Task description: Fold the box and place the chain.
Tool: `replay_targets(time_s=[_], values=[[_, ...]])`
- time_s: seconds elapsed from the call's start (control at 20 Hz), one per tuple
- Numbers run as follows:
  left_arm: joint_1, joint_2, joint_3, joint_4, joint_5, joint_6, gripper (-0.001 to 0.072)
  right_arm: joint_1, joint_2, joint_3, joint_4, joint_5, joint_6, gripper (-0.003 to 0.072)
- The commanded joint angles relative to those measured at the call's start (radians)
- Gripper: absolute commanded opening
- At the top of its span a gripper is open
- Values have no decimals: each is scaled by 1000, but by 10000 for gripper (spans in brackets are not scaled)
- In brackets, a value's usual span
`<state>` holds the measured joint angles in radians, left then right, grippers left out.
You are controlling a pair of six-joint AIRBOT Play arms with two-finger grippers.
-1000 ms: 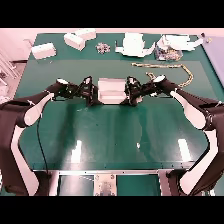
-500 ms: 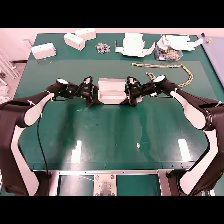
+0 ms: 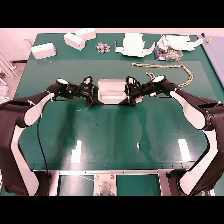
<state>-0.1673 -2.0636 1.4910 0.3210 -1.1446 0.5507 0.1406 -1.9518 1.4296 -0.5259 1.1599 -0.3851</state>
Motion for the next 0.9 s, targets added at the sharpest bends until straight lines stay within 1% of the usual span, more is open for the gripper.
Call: replay_targets(time_s=[0.0,0.35,0.4,0.45,0.65,0.85], values=[[0,-1,0,0,0,0,469,2,0,0,2,1,0,588],[0,-1,0,0,0,0,469,0,0,0,2,1,0,589],[0,-1,0,0,0,0,469,0,1,2,6,1,0,635],[0,-1,0,0,0,0,469,-2,4,1,27,5,2,720],[0,-1,0,0,1,0,469,-29,58,1,27,19,10,720],[0,-1,0,0,1,0,469,-111,151,1,26,28,46,720]])
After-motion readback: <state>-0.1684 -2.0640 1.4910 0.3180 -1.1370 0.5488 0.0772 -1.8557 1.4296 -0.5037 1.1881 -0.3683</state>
